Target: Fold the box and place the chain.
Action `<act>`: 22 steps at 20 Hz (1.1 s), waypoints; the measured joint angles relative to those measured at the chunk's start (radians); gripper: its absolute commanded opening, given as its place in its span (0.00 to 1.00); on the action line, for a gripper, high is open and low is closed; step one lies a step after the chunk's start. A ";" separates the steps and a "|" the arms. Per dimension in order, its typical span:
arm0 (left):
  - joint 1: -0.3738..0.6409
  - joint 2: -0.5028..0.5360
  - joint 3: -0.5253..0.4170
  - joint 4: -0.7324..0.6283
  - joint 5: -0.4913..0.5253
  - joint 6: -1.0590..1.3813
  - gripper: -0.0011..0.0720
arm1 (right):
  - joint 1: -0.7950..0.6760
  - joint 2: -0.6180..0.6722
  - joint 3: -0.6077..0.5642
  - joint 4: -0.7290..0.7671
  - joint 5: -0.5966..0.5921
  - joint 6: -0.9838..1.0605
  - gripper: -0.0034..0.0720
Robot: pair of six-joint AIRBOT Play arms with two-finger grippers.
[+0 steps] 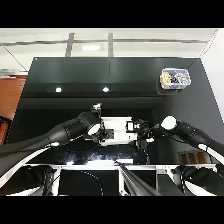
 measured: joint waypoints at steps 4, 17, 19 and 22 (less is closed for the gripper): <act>0.000 -0.001 0.000 0.000 0.004 0.004 0.27 | 0.000 0.000 0.000 0.000 0.000 0.000 0.45; 0.000 -0.002 0.038 0.051 -0.050 -0.020 0.48 | 0.000 0.000 0.000 0.000 0.000 0.000 0.45; 0.000 -0.002 0.045 0.060 -0.067 -0.036 0.48 | 0.000 0.000 0.000 0.000 0.000 0.000 0.45; 0.000 -0.002 0.050 0.068 -0.071 -0.050 0.36 | 0.000 0.000 0.000 0.000 0.000 0.001 0.45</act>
